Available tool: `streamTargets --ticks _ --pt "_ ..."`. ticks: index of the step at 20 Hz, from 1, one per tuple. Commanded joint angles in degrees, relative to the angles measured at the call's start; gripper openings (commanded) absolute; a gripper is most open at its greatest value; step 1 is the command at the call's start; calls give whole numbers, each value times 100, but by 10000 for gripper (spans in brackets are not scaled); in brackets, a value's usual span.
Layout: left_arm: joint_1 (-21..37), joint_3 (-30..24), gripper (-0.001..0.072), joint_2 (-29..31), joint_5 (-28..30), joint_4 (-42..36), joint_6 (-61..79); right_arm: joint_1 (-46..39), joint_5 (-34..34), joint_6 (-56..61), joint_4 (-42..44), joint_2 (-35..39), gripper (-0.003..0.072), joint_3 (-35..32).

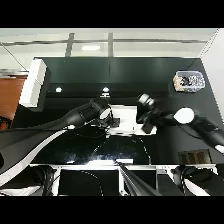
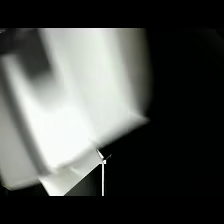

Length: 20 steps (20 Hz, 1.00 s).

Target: Fold the box and place the chain.

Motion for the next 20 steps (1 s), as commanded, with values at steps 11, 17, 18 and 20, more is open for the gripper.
streamTargets --ticks 11,17,18,20 --pt "4 2 31 0 -184 9 -9 -2020 1185 2459 1899 -741 10 -1145" --pt "7 2 31 0 -190 24 -4 -1290 1178 1344 3150 -1309 10 -828" --pt "4 2 31 0 -190 22 -4 -1287 1266 1342 3128 -1309 10 -684" --pt "7 2 31 0 -197 22 -4 -1285 1510 1346 2997 -1309 11 -310"
